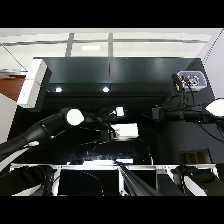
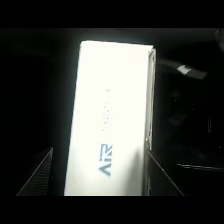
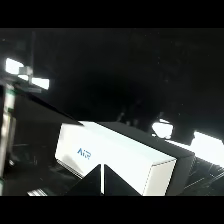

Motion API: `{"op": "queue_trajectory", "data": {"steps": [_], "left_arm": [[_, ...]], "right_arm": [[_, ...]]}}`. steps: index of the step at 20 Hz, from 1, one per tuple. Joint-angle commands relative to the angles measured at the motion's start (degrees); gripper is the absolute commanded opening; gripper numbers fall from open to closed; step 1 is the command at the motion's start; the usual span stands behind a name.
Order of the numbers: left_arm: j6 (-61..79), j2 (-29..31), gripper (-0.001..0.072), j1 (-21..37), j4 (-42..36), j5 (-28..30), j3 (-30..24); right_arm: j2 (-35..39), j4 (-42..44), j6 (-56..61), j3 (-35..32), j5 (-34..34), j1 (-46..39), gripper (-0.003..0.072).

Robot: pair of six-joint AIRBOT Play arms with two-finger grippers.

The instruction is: Fold the box and place the chain.

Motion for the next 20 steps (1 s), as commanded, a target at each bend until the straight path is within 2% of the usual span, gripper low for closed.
{"op": "queue_trajectory", "data": {"steps": [1,5,20], "left_arm": [[-2.23,-2.54,0.0710,-3.02,0.00,1.90,1.88],[-2.32,-4.48,0.0710,-3.28,-0.02,1.81,4.66],[-1.68,-5.84,0.0710,-4.15,2.23,0.50,4.70]], "right_arm": [[0.04,-0.02,0.00,0.04,-0.37,0.00,0.0033],[0.04,-0.02,0.00,0.04,-0.35,0.02,0.0033],[0.04,-0.04,-0.22,0.04,-3.91,0.00,0.0032]]}}
